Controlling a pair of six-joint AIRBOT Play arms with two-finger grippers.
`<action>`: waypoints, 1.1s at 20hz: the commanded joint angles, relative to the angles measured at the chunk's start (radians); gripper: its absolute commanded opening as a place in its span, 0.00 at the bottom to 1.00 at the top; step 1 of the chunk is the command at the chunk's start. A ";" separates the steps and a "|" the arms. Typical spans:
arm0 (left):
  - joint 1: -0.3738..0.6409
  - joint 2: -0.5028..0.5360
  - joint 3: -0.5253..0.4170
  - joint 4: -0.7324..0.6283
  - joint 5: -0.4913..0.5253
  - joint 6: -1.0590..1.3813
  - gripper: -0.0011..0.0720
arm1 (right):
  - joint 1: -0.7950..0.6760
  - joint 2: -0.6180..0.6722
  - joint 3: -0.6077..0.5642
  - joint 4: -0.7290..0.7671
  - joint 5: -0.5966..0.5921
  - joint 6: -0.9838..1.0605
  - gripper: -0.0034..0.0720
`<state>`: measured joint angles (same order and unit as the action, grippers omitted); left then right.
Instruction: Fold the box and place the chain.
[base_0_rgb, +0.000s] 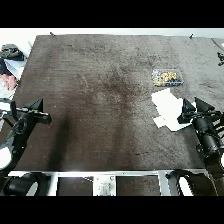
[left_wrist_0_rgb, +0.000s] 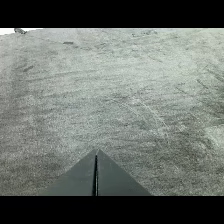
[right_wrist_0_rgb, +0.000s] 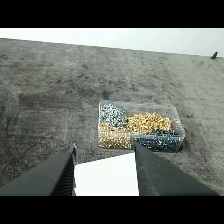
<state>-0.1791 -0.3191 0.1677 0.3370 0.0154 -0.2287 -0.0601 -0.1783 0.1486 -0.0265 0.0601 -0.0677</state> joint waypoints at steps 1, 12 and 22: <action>0.000 0.001 0.000 0.000 0.000 0.000 0.03 | 0.001 0.000 0.001 -0.001 0.000 0.000 0.59; 0.000 0.001 0.000 0.000 0.000 0.000 0.03 | -0.061 -0.317 0.246 0.008 -0.085 0.035 0.64; 0.000 0.001 0.000 0.000 0.000 0.000 0.03 | -0.631 -1.101 0.933 -0.591 0.931 0.592 0.63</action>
<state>-0.1791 -0.3191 0.1677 0.3370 0.0151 -0.2287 -0.5674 -1.0958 0.8799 -0.3412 0.6895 0.2958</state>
